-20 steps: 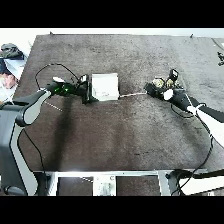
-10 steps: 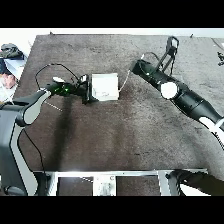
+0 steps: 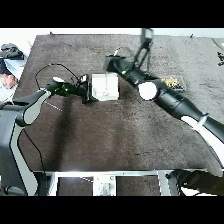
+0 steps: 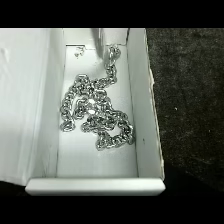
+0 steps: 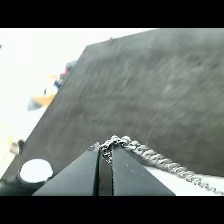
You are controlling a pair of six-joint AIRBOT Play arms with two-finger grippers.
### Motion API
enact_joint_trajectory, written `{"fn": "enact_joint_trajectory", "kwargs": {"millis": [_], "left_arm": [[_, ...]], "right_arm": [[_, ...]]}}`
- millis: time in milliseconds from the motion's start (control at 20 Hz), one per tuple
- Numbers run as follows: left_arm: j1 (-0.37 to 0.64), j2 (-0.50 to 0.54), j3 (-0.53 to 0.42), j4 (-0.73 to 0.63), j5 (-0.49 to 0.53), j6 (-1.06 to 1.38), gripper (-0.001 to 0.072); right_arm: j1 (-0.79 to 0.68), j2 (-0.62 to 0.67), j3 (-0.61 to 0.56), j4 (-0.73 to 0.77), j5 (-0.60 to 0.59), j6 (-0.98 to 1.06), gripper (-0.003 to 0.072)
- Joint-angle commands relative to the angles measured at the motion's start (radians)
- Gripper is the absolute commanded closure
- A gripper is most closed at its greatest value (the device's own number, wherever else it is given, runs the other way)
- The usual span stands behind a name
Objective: Fold the box and place the chain.
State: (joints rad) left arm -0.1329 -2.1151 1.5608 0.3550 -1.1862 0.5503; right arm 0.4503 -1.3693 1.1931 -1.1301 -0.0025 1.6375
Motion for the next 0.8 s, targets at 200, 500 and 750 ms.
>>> {"fn": "enact_joint_trajectory", "kwargs": {"millis": [200,500,750], "left_arm": [[0.001,0.0,0.001,0.0,0.0,0.0,0.0433],[0.001,0.0,0.001,0.0,0.0,0.0,0.0434],[0.001,0.0,0.001,0.0,0.0,0.0,0.0433]], "right_arm": [[0.011,-0.134,0.021,-0.055,0.172,-0.013,0.0343],[-0.147,-0.112,-0.008,-0.154,0.439,-0.026,0.0403],[-0.391,0.078,-0.319,-0.185,0.341,0.046,0.0402]]}}
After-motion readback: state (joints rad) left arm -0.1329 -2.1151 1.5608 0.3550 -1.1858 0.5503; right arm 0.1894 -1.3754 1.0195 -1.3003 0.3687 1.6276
